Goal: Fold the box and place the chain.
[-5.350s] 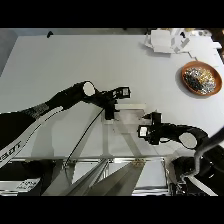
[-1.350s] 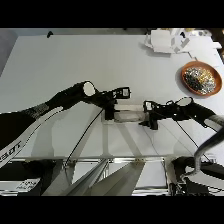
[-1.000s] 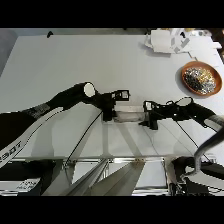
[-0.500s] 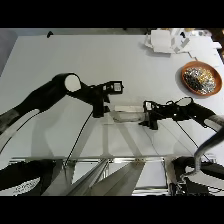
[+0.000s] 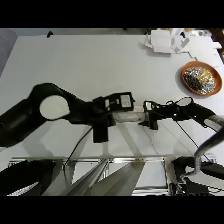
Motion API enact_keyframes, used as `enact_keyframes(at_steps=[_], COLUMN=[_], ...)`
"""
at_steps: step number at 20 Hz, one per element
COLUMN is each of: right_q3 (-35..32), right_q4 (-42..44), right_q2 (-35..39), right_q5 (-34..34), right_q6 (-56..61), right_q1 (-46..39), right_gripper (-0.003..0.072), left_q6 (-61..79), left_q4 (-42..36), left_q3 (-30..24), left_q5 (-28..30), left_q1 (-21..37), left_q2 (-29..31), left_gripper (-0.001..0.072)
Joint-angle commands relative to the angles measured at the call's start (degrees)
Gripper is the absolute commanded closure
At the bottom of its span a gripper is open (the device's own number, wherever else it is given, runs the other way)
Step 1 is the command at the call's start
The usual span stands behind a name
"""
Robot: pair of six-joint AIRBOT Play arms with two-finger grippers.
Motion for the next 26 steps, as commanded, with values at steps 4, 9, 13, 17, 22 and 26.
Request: enact_keyframes(at_steps=[4, 9, 13, 17, 22, 26], right_q3=[0.0, 0.0, 0.0, 0.0, 0.0, 0.0], right_q4=[0.0, 0.0, 0.0, 0.0, 0.0, 0.0], right_q2=[0.0, 0.0, 0.0, 0.0, 0.0, 0.0], right_q5=[0.0, 0.0, 0.0, 0.0, 0.0, 0.0], right_q6=[0.0, 0.0, 0.0, 0.0, 0.0, 0.0], right_q1=[0.0, 0.0, 0.0, 0.0, 0.0, 0.0], right_gripper=[0.0279, 0.0279, 0.0279, 0.0279, 0.0279, 0.0279], left_q6=[-3.3, -3.3, -2.3, 3.5, 6.0, 7.6], left_q4=[7.6, 11.2, 4.4, 2.4, 2.2, 4.8], left_q3=[0.0, 0.0, 0.0, 0.0, 0.0, 0.0], left_q5=[15.8, 28.1, 36.0, 31.6, 29.0, 21.0], left_q1=[-5.2, 0.3, 8.2, 11.3, 10.6, 11.2], left_q2=[-10.8, -17.9, -19.0, -21.4, -23.1, -17.6], left_gripper=[0.0707, 0.0706, 0.0707, 0.0706, 0.0706, 0.0704])
